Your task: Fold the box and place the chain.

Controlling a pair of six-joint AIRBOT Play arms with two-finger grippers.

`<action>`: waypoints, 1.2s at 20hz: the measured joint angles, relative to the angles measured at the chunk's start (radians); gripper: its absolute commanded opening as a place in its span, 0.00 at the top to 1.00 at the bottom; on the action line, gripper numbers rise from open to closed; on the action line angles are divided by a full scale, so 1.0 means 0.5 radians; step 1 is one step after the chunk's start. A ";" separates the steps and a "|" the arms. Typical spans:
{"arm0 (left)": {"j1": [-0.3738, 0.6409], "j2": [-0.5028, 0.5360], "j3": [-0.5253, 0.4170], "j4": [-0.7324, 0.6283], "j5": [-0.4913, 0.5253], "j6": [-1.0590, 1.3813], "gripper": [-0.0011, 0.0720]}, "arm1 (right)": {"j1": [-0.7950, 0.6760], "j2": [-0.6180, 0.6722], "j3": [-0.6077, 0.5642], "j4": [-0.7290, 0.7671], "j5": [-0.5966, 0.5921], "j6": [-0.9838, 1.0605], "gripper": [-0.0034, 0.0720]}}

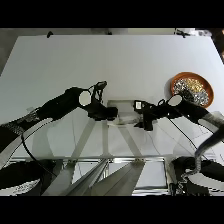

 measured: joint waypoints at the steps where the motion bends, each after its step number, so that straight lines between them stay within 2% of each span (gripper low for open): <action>1: -0.007 -0.004 0.011 0.045 -0.017 -0.047 0.43 | 0.000 0.000 0.000 0.000 0.000 0.000 0.20; 5: -0.056 -0.017 0.046 0.235 -0.062 -0.233 0.44 | 0.000 0.000 0.000 0.000 0.000 0.000 0.20; 9: -0.136 -0.103 0.182 0.429 -0.164 -0.348 0.44 | 0.000 0.000 0.000 0.000 0.000 0.000 0.20; 11: -0.175 -0.172 0.267 0.478 -0.214 -0.396 0.49 | 0.000 0.000 0.000 0.000 0.000 0.000 0.20; 16: -0.246 -0.308 0.396 0.534 -0.286 -0.499 0.49 | 0.000 0.000 0.000 -0.001 0.001 -0.001 0.20; 17: -0.258 -0.332 0.406 0.537 -0.303 -0.508 0.52 | 0.000 0.000 0.000 -0.002 0.002 -0.001 0.20; 20: -0.285 -0.375 0.422 0.587 -0.355 -0.543 0.70 | 0.000 0.000 0.000 -0.001 0.001 0.000 0.20; 22: -0.294 -0.388 0.426 0.640 -0.404 -0.580 0.98 | 0.000 0.000 0.000 -0.002 0.002 -0.001 0.20; 24: -0.299 -0.393 0.430 0.681 -0.420 -0.628 0.98 | 0.002 -0.001 -0.002 0.003 0.027 0.002 0.20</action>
